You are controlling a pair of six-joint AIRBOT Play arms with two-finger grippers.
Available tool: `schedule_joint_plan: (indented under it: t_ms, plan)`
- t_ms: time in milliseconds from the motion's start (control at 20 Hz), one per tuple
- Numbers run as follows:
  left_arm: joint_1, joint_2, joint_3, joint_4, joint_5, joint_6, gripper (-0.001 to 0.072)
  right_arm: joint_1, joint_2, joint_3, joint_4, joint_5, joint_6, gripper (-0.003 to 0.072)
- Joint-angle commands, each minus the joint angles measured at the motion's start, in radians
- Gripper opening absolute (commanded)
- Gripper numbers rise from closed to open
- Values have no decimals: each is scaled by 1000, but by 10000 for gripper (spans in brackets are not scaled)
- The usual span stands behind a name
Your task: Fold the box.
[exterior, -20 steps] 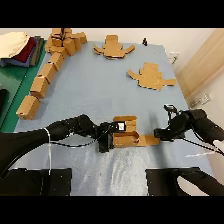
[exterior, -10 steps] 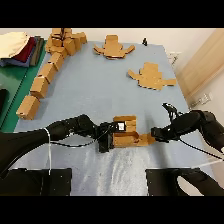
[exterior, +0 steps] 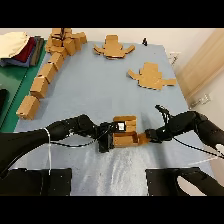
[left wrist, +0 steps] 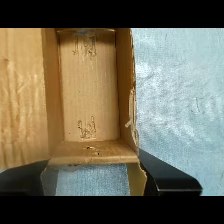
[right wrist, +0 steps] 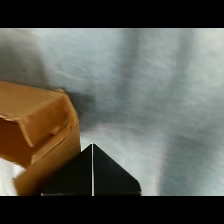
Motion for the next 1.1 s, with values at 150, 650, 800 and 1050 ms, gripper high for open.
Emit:
schedule_joint_plan:
  t_ms: [150, 650, 800, 1050]
  plan:
    - [0, 0, 0, 0, 0, 0, 525, 0, 7, 52, 60, 9, -56, 354]
    - [0, 0, 0, 0, 0, 0, 525, 45, 7, 97, 65, -50, -55, 518]
    - [0, 0, 0, 0, 0, 0, 525, 78, 3, 96, 64, -50, -55, 519]
    - [0, 0, 0, 0, 0, 0, 525, 188, -53, 97, 36, 55, 15, 518]
